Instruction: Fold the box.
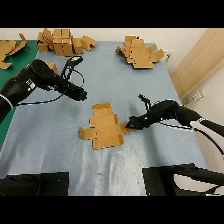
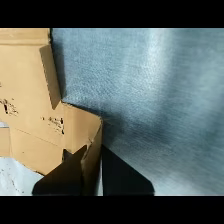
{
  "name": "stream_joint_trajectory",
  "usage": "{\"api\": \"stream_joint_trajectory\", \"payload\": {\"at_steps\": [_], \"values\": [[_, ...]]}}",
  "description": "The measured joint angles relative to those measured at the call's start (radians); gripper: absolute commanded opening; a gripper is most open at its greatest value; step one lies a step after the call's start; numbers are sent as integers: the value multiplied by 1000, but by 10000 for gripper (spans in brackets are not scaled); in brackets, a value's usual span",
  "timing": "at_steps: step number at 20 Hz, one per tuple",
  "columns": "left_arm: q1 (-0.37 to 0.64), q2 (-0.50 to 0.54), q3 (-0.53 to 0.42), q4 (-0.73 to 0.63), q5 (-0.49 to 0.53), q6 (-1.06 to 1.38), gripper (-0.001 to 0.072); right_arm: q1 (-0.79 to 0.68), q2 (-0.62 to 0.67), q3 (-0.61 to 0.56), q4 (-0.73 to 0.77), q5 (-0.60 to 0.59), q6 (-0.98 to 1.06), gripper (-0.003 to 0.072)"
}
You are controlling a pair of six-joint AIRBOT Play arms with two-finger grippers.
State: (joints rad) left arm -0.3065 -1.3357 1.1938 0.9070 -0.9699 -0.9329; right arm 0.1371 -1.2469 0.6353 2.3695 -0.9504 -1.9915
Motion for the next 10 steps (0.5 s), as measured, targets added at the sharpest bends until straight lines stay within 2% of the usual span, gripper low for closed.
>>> {"api": "stream_joint_trajectory", "payload": {"at_steps": [1, 3, 6, 7, 8, 9, 10], "values": [[0, 0, 0, -7, -1, 0, 11, 6, -5, 0, 5, 1, -7, 118], [0, 0, 0, -28, -4, -1, 12, 13, -14, 0, 18, 1, -18, 8], [7, -1, 0, -57, -25, -2, 14, 18, -18, 0, 36, -2, -58, 6], [18, -4, 0, -63, -35, -2, 62, 19, -16, 0, 47, -11, -81, 6], [31, -8, 0, -72, -52, -2, 290, 20, -9, -3, 57, -20, -106, 6], [49, -14, 0, -84, -72, -2, 320, 20, 1, -11, 66, -27, -131, 5], [72, -22, 0, -98, -98, -3, 321, 21, 16, -26, 77, -27, -159, 5]]}}
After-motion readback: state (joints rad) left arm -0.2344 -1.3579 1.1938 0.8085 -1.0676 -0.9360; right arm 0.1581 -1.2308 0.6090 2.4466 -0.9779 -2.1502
